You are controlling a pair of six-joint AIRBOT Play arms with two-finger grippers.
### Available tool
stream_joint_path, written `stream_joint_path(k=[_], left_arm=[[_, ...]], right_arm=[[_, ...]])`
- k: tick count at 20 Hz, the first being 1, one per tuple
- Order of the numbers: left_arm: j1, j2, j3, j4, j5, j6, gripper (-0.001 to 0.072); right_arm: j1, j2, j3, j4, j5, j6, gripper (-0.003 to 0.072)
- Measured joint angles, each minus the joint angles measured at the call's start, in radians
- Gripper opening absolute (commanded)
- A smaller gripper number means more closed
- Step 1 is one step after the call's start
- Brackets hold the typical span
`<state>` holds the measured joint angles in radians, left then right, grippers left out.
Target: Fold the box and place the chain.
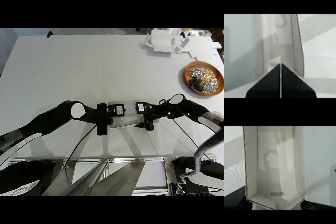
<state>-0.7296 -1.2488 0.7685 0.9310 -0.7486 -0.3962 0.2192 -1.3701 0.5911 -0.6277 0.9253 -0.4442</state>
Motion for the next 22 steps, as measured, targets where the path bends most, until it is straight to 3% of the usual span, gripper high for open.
stream_joint_path(k=[5,9,14,22], left_arm=[[0.106,0.165,0.000,0.149,-0.198,-0.408,0.0006],[0.221,0.207,-0.011,0.248,-0.326,-0.884,0.0006],[0.285,0.150,-0.071,0.201,-0.291,-1.201,0.0006],[0.263,-0.017,-0.097,0.079,-0.190,-1.302,0.0007]], right_arm=[[0.000,0.000,0.000,0.000,0.000,0.000,0.0312],[0.000,0.000,0.000,0.000,0.000,-0.001,0.0312],[0.000,0.000,0.000,0.000,0.000,-0.001,0.0312],[0.000,0.000,0.000,0.000,0.000,-0.002,0.0312]])
